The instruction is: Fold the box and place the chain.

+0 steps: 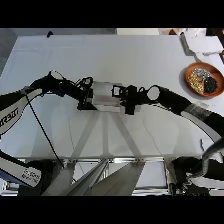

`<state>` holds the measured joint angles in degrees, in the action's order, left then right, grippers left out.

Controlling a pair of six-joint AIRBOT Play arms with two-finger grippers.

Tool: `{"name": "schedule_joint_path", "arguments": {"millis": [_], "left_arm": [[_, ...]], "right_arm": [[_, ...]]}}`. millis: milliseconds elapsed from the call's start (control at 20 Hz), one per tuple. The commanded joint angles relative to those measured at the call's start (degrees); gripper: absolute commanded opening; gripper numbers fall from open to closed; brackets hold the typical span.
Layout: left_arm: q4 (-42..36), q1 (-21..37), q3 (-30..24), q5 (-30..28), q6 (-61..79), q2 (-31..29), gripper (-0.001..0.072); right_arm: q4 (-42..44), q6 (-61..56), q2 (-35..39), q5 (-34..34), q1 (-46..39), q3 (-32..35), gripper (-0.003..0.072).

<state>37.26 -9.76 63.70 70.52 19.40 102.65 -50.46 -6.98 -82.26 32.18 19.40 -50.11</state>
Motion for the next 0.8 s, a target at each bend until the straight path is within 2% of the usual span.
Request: {"name": "schedule_joint_path", "arguments": {"millis": [0, 250, 350, 400, 600, 650, 700, 750], "left_arm": [[0.02, 0.02, 0.0, -0.02, 0.04, 0.02, 0.0274], [0.02, 0.02, 0.0, 0.0, 0.04, 0.02, 0.0274], [0.02, 0.02, 0.0, -0.02, 0.04, 0.02, 0.0274], [0.04, 0.02, 0.0, -0.02, 0.04, 0.02, 0.0274], [0.02, 0.02, 0.0, 0.0, 0.07, 0.02, 0.0274], [0.02, 0.02, 0.0, -0.02, 0.04, 0.02, 0.0274], [0.02, 0.02, 0.0, 0.0, 0.04, 0.02, 0.0274], [0.04, 0.02, 0.0, -0.02, 0.04, 0.02, 0.0274]], "right_arm": [[1.44, -0.02, -0.72, -1.57, 0.17, 0.0, 0.015], [6.34, -0.02, -2.43, -1.49, 0.17, 0.0, 0.0175], [9.07, -0.02, -2.67, -1.44, 0.17, 0.0, 0.0356], [10.08, -0.02, -2.67, -1.42, 0.17, 0.0, 0.0417], [10.36, -0.02, -2.64, -1.4, 0.17, 0.0, 0.0416], [10.34, -0.02, -2.64, -1.4, 0.17, 0.0, 0.0395], [10.14, -0.02, -2.51, -1.42, 0.17, 0.0, 0.0346], [9.62, -0.44, -1.99, -1.22, 0.17, 0.0, 0.0206]]}}
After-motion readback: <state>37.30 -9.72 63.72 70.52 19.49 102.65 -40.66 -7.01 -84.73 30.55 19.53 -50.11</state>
